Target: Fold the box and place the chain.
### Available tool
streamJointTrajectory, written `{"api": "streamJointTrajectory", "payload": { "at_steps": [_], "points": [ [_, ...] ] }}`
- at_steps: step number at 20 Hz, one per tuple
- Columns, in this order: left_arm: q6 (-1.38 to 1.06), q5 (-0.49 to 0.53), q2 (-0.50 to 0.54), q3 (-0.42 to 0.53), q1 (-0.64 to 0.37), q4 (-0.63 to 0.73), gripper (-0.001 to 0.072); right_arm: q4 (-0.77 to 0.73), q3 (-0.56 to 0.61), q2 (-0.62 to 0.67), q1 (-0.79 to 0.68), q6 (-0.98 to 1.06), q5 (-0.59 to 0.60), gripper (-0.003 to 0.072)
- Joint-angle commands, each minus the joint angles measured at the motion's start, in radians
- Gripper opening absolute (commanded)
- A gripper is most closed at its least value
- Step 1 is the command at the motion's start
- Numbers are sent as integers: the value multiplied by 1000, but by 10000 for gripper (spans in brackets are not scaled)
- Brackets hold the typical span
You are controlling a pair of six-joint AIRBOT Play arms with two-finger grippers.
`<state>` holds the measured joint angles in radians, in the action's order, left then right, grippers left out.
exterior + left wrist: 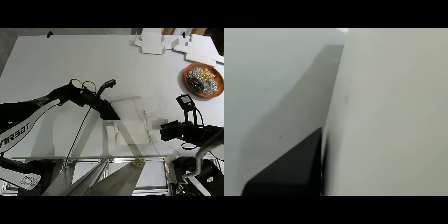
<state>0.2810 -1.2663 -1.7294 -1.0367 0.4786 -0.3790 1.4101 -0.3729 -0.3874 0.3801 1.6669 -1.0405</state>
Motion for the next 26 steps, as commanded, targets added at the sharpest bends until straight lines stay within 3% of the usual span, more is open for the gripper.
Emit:
{"api": "streamJointTrajectory", "payload": {
  "at_steps": [1, 3, 5, 8, 11, 15, 20, 24, 26],
  "points": [
    [-40, 0, -7, -3, 16, -29, 167, 0, 0, 1, 1, 1, 1, 22],
    [-60, 0, -3, -3, 6, -74, 123, 0, 0, 1, 1, 0, 1, 22],
    [-76, 8, 5, -3, -4, -126, 2, 0, 0, 1, 1, 0, 2, 22],
    [-80, 26, 35, -3, -6, -185, 2, -1, 0, 1, 1, 0, 14, 43],
    [-103, 61, 109, -3, -4, -209, 0, -4, -18, 1, 1, -4, 41, 347],
    [-68, 69, 237, -3, 13, -351, -1, 0, -81, 1, 1, -89, 58, 359],
    [114, 160, 310, 0, 142, -634, -2, 7, -101, 1, 1, -158, 112, 359],
    [23, 391, 309, 79, 176, -497, -2, 8, -101, 1, 1, -158, 113, 359],
    [-77, 444, 308, 117, 174, -432, 0, 8, -101, 1, 1, -158, 113, 358]
  ]
}}
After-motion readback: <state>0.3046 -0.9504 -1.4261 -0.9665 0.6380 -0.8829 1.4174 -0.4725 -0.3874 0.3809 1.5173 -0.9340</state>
